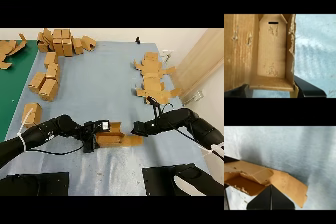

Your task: Fold the box.

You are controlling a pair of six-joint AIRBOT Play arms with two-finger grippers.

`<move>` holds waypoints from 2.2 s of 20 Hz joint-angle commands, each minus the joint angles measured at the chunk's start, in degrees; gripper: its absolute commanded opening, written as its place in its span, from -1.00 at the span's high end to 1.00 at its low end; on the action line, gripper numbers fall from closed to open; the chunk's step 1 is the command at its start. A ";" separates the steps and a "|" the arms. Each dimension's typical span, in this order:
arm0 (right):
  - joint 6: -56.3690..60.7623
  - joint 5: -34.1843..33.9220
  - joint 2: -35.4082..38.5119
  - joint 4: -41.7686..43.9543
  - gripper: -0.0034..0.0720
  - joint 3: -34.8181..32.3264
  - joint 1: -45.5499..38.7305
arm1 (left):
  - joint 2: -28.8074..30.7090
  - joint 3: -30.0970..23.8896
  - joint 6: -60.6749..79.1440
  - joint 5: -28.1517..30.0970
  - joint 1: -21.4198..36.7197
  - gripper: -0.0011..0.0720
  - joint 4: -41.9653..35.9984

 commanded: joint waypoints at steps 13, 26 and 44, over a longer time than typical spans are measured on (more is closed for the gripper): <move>-12.55 13.86 1.18 13.09 0.91 -0.33 11.89 | 0.74 -3.17 -0.72 7.82 -2.03 -0.35 0.17; -20.52 23.04 -14.03 14.47 0.91 3.96 12.39 | 0.74 -3.17 0.94 6.05 -2.01 -0.35 0.13; -22.53 23.41 -17.59 8.37 0.91 4.90 14.01 | 0.74 -3.15 0.72 6.25 -2.01 -0.35 -0.26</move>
